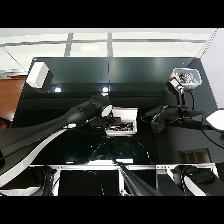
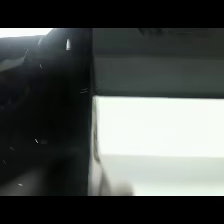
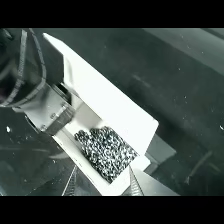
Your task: Fold the box and place the chain.
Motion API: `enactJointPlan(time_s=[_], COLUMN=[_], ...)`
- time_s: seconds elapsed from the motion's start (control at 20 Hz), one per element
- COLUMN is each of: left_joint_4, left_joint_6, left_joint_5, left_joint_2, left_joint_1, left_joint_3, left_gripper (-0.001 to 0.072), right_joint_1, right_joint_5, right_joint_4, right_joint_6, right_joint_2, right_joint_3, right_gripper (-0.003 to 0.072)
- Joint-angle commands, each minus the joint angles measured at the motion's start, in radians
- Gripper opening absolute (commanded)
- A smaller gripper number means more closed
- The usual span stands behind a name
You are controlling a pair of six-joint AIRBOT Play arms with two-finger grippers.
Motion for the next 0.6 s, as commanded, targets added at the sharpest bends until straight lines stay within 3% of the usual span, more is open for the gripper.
enactJointPlan(time_s=[0.0,0.1,0.2,0.35,0.45,0.55], left_joint_4=[0.043,0.126,0.256,0.476,0.439,0.223], left_joint_6=[-0.046,0.005,0.019,0.043,0.063,0.167], left_joint_5=[-0.019,-0.053,-0.15,-0.271,-0.266,-0.137], left_joint_2=[0.063,0.147,0.246,0.406,0.522,0.607], left_joint_1=[-0.018,-0.019,-0.019,0.056,0.229,0.436], left_joint_3=[0.001,0.0,-0.013,-0.116,-0.238,-0.354], left_gripper=[0.0704,0.0704,0.0703,0.0704,0.0703,0.0704], right_joint_1=[-0.004,-0.004,-0.004,-0.004,-0.004,-0.004], right_joint_5=[0.028,0.035,0.019,0.006,0.004,0.005], right_joint_4=[-0.029,-0.03,-0.04,-0.051,-0.05,-0.051], right_joint_6=[0.0,0.001,0.001,0.001,0.011,0.013], right_joint_2=[0.0,0.0,0.0,0.0,0.0,0.0], right_joint_3=[0.0,-0.001,0.0,-0.001,-0.001,-0.001], right_gripper=[0.0371,0.0371,0.0371,0.0371,0.037,0.037])
